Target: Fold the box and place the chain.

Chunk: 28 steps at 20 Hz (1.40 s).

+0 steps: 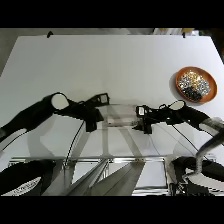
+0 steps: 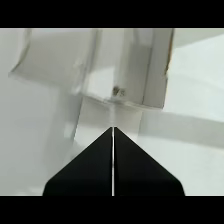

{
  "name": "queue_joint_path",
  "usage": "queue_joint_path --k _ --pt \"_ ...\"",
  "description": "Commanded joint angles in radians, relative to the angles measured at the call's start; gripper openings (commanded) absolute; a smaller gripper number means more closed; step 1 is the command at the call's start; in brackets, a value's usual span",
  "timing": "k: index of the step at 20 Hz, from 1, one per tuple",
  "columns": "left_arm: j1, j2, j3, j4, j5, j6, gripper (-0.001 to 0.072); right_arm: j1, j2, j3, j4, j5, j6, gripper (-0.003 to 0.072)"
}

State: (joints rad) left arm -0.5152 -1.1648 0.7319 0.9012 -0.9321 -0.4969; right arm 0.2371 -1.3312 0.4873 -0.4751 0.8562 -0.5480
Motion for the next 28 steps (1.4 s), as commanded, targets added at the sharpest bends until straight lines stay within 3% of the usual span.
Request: queue_joint_path --k 1,4,7,13,16,23,26,28 --pt "0.102 0.107 0.0 0.136 -0.064 -0.43 0.0001 0.0 -0.001 0.001 0.0 0.0 0.0 0.0379" --pt "0.189 0.111 -0.006 0.134 -0.072 -0.645 0.0001 0.0 -0.001 0.001 0.0 0.0 0.0 0.0379" --pt "0.217 0.047 -0.059 0.085 -0.026 -0.659 0.0001 0.0 -0.001 0.001 0.0 0.0 0.0 0.0379" --pt "0.15 -0.158 -0.077 -0.127 -0.021 -0.662 0.0 0.0 -0.001 0.001 0.0 0.0 0.0 0.0379" --pt "0.13 -0.204 -0.077 -0.145 -0.021 -0.7 0.0 0.0 -0.001 0.001 0.0 0.0 0.0 0.0379" --pt "0.127 -0.206 -0.077 -0.162 -0.014 -0.723 0.0 0.0 -0.001 0.001 0.0 0.0 0.0 0.0379" --pt "0.127 -0.151 -0.077 -0.203 -0.008 -0.719 0.0011 0.0 -0.001 0.001 0.0 0.0 0.0 0.0379" --pt "0.119 -0.095 -0.077 -0.217 -0.002 -0.719 0.0094 0.0 -0.001 0.001 0.0 0.0 0.0 0.0379"
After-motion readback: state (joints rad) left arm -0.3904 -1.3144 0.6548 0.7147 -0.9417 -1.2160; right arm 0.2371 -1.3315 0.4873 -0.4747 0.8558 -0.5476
